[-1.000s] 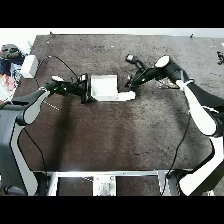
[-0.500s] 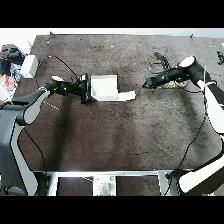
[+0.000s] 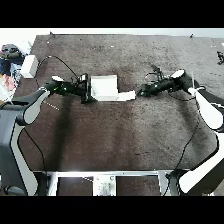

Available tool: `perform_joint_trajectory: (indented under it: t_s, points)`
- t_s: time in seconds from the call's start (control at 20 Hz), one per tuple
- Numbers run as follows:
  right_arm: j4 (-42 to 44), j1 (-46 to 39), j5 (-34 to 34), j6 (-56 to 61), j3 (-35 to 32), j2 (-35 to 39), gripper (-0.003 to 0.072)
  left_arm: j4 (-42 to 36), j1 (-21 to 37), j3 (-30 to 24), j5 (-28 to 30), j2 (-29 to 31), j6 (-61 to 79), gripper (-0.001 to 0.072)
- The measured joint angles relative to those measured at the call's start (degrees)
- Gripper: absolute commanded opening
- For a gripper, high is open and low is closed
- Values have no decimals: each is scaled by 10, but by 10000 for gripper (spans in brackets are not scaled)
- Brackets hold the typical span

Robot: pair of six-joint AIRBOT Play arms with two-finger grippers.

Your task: Fold the box and place the chain.

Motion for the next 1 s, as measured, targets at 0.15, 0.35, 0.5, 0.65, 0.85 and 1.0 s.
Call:
perform_joint_trajectory:
  t_s: [0.15,0.35,0.5,0.65,0.85,1.0]
  points:
    - [40,24,8,-24,1,-12,288,0,0,0,0,0,0,351]
    - [70,36,31,-38,24,-18,307,0,0,0,0,0,0,351]
    - [89,52,42,-32,52,-19,510,0,0,0,0,0,0,351]
    - [84,78,42,-13,79,-20,510,0,0,0,0,0,0,351]
    - [21,109,42,48,114,-21,510,0,0,0,0,0,0,351]
    - [-31,130,42,92,135,-21,510,0,0,0,0,0,0,351]
